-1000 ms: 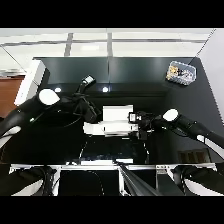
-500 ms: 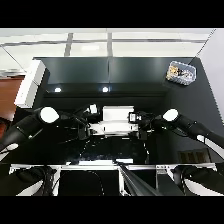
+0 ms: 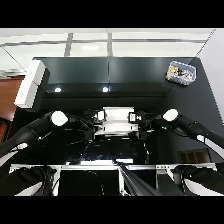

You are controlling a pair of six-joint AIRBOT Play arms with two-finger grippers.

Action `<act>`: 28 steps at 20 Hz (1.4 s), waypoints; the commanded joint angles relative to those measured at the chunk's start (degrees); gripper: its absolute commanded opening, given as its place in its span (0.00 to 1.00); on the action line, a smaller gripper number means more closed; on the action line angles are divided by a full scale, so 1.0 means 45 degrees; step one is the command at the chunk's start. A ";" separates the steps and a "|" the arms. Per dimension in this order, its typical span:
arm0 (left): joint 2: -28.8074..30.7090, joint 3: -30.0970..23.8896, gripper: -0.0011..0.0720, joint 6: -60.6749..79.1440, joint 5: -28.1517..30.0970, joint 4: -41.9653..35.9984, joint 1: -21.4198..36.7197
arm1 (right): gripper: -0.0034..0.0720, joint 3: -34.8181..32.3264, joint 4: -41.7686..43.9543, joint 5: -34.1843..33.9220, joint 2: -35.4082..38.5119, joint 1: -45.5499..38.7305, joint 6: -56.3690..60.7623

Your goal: Fold the box and place the chain.

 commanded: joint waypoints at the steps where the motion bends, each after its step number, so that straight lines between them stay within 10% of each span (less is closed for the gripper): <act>1: -0.0039 -0.0005 0.24 0.0087 0.0092 -0.0991 -0.0049 | 0.19 0.0000 0.0000 0.0005 0.0005 0.0005 0.0005; 18: -0.1122 -0.0005 0.19 0.1132 0.0437 -0.3832 -0.0053 | 0.19 0.0000 0.0000 0.0005 0.0000 0.0005 0.0005; 20: -0.1122 -0.0005 0.64 0.1127 0.0452 -0.3827 -0.0058 | 0.19 0.0000 0.0000 0.0005 0.0000 0.0005 0.0005; 21: -0.1122 -0.0005 0.65 0.1127 0.0452 -0.3823 -0.0049 | 0.19 0.0000 0.0000 0.0005 0.0000 0.0005 0.0005; 23: -0.1122 -0.0005 0.18 0.1132 0.0432 -0.3827 -0.0053 | 0.19 0.0000 0.0000 0.0005 0.0005 0.0005 0.0005; 25: -0.1098 -0.0005 0.68 0.1049 0.0413 -0.3818 -0.0073 | 0.19 0.0000 0.0000 0.0005 0.0000 0.0005 0.0005; 26: -0.0981 -0.0005 0.57 0.0928 0.0408 -0.3711 0.0005 | 0.19 0.0000 0.0000 0.0005 0.0000 0.0005 0.0005; 28: -0.0355 0.0131 0.05 -0.0277 0.0024 -0.2696 0.0374 | 0.19 0.0000 0.0000 0.0005 0.0000 0.0005 0.0005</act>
